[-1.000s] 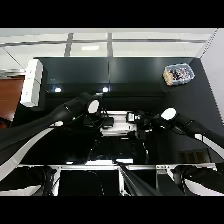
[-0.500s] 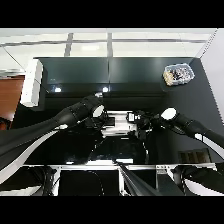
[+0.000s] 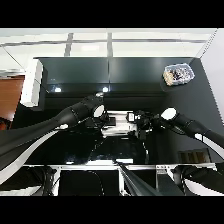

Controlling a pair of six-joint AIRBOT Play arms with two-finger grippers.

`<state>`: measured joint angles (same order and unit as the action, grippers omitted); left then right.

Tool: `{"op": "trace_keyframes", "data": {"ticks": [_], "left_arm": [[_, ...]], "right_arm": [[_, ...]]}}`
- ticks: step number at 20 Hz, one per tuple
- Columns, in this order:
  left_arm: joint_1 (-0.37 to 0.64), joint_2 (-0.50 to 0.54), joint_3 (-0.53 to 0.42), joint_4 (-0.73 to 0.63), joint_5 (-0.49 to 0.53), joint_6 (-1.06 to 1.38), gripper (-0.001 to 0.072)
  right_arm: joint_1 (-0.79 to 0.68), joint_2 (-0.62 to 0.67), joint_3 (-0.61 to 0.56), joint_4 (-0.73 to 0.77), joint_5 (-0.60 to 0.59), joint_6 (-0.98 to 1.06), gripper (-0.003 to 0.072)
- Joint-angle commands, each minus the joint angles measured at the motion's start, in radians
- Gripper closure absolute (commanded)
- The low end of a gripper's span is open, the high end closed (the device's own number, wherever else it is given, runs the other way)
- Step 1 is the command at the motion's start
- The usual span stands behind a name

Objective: Fold the box and place the chain.

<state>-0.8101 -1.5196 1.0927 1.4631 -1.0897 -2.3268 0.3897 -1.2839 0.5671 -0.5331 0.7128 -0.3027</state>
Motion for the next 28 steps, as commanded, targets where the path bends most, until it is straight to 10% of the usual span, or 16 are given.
{"op": "trace_keyframes", "data": {"ticks": [1,11,13,22,24,28], "left_arm": [[-0.002,0.0,0.002,-0.004,0.008,0.019,0.0684],[0.0,0.0,0.002,-0.003,-0.019,0.019,0.0684],[0.0,0.0,0.002,0.002,-0.027,0.019,0.0684],[0.0,0.0,0.002,0.02,-0.033,0.019,0.0683],[0.0,0.0,0.002,0.02,-0.034,0.02,0.0683],[0.0,0.0,0.002,0.02,-0.033,0.02,0.0683]], "right_arm": [[0.001,-0.001,0.001,0.0,0.001,-0.001,0.0524],[0.001,-0.001,0.001,0.002,0.002,0.004,0.0492],[0.001,0.019,0.002,0.0,0.002,0.054,-0.0027],[-0.028,0.188,0.0,-0.243,0.022,0.122,-0.0018],[-0.023,0.182,-0.002,-0.217,0.029,0.118,0.022],[0.014,0.159,-0.002,-0.184,0.079,0.119,0.0459]]}}
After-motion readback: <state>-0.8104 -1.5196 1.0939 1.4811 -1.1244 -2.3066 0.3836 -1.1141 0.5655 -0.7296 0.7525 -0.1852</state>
